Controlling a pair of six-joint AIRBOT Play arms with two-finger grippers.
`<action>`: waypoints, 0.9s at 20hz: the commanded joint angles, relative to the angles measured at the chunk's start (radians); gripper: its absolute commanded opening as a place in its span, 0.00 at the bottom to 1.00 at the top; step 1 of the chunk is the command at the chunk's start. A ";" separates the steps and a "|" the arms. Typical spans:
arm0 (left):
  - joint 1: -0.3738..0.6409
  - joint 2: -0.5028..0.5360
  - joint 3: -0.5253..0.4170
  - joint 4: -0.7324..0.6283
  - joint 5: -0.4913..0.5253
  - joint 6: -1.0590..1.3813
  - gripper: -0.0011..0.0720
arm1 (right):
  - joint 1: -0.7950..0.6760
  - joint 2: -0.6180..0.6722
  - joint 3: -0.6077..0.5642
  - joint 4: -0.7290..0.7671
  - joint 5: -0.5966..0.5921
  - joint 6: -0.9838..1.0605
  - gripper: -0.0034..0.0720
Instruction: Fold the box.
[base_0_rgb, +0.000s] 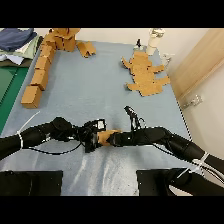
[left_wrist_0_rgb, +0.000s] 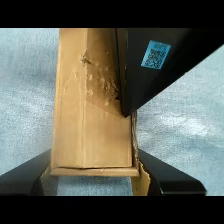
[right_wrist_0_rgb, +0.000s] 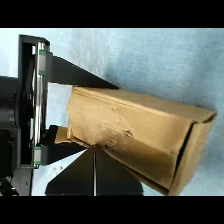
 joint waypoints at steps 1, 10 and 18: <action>0.000 0.000 0.000 0.000 0.000 0.000 0.85 | 0.001 -0.010 0.000 -0.002 0.004 -0.018 0.05; 0.000 0.000 0.000 0.000 0.000 0.000 0.85 | -0.002 0.173 0.157 -0.721 -0.375 0.421 0.05; 0.000 0.000 0.000 0.000 0.000 0.000 0.85 | -0.105 -0.138 0.424 -0.965 -0.681 0.520 0.05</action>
